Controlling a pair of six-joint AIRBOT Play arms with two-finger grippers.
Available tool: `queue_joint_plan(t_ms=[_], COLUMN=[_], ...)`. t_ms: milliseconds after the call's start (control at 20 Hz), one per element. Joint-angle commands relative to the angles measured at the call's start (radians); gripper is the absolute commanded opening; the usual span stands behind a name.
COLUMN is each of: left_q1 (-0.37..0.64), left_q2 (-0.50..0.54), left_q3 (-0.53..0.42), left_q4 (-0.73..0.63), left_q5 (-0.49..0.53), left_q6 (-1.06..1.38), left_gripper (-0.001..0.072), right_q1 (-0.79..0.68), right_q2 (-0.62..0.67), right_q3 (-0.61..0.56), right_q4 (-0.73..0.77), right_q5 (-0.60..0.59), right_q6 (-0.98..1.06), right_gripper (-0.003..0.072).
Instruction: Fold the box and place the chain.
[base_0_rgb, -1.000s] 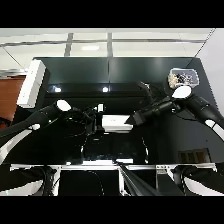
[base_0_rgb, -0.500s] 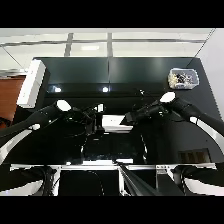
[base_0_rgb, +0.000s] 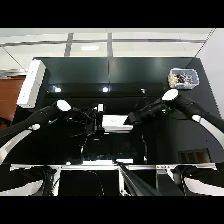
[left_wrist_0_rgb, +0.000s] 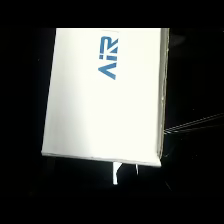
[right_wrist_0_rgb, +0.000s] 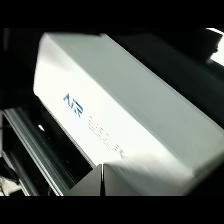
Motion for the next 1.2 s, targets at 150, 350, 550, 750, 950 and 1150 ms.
queue_joint_plan(t_ms=[150, 350, 550, 750, 950, 1150], left_q1=[0.045, 0.026, -0.095, -0.135, -0.134, -0.134], left_q2=[0.120, 0.176, 0.057, -0.157, -0.277, -0.282], left_q3=[0.003, 0.084, 0.258, 0.447, 0.561, 0.567], left_q4=[0.034, 0.051, 0.052, 0.063, 0.129, 0.241], left_q5=[-0.001, -0.032, -0.059, -0.147, -0.343, -0.397], left_q6=[-0.071, -0.272, -0.349, -0.391, -0.414, -0.400], left_gripper=[0.0717, 0.0717, 0.0714, 0.0713, 0.0714, 0.0710], right_q1=[-0.296, -0.414, -0.415, -0.415, -0.415, -0.415], right_q2=[0.280, 0.372, 0.372, 0.372, 0.372, 0.372], right_q3=[0.035, 0.035, 0.034, 0.034, 0.034, 0.034], right_q4=[-0.094, -0.158, -0.129, -0.126, -0.126, -0.127], right_q5=[0.287, 0.271, 0.238, 0.246, 0.242, 0.240], right_q6=[0.001, 0.016, 0.015, 0.015, 0.014, 0.014], right_gripper=[0.0015, 0.0016, 0.0015, 0.0015, 0.0016, 0.0016])
